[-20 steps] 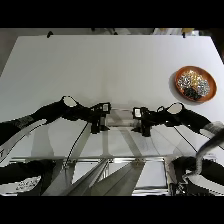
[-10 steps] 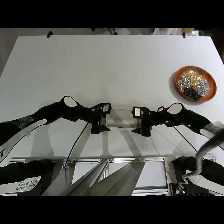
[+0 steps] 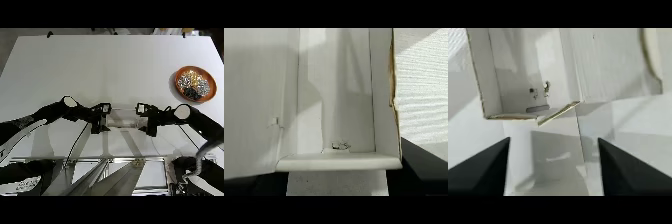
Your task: Fold the box and place the chain.
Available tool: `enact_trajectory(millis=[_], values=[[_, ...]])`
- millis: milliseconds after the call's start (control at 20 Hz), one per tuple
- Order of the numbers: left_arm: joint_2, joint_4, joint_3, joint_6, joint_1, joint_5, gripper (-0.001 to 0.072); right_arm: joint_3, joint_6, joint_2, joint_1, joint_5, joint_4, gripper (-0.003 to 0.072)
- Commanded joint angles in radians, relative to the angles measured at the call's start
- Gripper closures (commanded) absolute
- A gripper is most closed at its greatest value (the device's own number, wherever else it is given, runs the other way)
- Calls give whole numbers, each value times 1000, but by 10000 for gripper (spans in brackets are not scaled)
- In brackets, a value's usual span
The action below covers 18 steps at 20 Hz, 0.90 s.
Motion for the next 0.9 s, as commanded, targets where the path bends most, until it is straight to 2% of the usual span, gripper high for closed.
enact_trajectory(millis=[0, 200, 350, 650, 750, 850], values=[[1, 0, 0, 0, 0, 1, 501, 1, 103, 114, 0, 19, -29, 313], [1, 0, 0, 0, 0, 1, 501, 1, 103, 132, 0, 14, 220, 655], [1, 0, 0, 0, 0, 1, 501, 1, 102, 109, 0, -38, 387, 674], [1, 0, 0, 0, 0, 1, 501, 1, 107, -32, 57, -399, 635, 674], [1, 0, 0, 0, 0, 1, 501, 1, 108, -105, 78, -455, 659, 674], [1, 0, 0, 0, 0, 1, 501, 1, 120, -164, 83, -463, 659, 674]])
